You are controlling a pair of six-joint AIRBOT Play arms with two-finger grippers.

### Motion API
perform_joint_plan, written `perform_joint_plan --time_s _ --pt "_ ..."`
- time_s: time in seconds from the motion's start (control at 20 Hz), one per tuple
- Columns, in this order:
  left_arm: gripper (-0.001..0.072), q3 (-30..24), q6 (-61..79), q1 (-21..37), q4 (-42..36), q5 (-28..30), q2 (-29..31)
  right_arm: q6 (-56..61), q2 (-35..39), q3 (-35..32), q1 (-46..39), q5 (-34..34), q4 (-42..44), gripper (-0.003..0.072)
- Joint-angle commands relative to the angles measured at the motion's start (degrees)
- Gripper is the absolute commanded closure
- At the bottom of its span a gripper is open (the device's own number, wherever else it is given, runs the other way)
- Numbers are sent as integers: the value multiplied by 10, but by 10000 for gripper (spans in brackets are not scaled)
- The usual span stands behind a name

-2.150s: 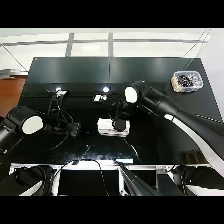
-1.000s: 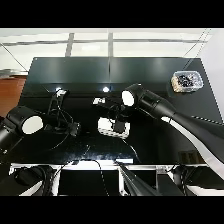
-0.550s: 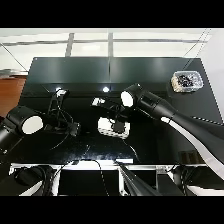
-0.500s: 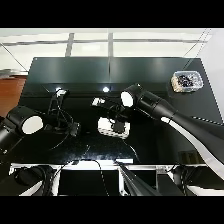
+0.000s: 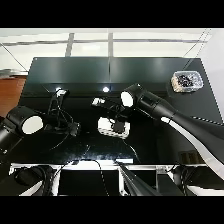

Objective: Fold the box and place the chain.

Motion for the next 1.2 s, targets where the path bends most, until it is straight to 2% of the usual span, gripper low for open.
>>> perform_joint_plan --time_s 0.0,0.15,1.15 --pt "11 0 0 0 0 0 0 0 2 1 0 2 -1 154" --pt "11 0 0 0 0 0 0 14 5 2 0 5 -26 154" --pt "11 0 0 0 0 3 0 28 -6 1 8 -5 -23 150"
